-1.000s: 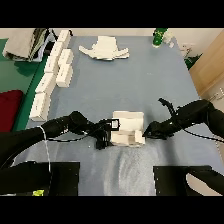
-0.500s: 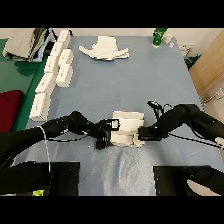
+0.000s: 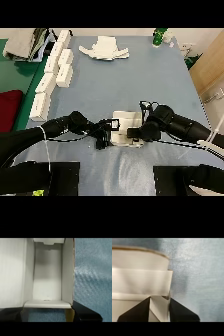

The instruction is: Fold the box.

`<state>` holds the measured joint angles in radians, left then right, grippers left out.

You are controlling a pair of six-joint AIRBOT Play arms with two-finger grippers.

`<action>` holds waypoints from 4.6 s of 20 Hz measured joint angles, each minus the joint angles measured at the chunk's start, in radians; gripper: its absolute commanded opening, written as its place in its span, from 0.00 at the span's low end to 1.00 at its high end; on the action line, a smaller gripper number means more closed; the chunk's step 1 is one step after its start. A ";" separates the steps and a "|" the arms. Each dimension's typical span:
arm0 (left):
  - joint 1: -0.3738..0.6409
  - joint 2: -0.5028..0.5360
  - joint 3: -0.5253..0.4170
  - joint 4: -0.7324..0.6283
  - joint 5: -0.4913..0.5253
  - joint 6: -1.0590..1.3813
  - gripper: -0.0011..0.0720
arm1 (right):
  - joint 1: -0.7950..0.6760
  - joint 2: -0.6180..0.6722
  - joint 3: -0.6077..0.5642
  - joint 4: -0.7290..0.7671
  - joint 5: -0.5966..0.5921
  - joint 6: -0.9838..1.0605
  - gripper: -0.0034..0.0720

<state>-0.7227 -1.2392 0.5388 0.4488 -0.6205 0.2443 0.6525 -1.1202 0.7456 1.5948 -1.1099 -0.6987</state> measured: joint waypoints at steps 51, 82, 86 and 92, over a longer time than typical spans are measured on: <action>0.000 0.000 0.000 0.000 0.001 0.000 0.73 | 0.070 0.070 0.103 -0.176 -0.199 0.159 0.54; 0.000 0.000 0.000 0.000 0.000 0.000 0.73 | -0.794 -0.453 0.204 0.995 -0.451 -1.258 0.04; 0.000 0.000 0.000 0.000 0.000 0.000 0.73 | -0.751 -0.409 0.208 1.008 -0.481 -1.350 0.05; 0.000 0.000 0.000 0.000 0.000 0.000 0.73 | -0.651 -0.273 0.208 0.959 -0.457 -1.443 0.05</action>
<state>-0.7223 -1.2392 0.5388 0.4484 -0.6201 0.2443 0.0017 -1.3933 0.9531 2.5538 -1.5673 -2.1414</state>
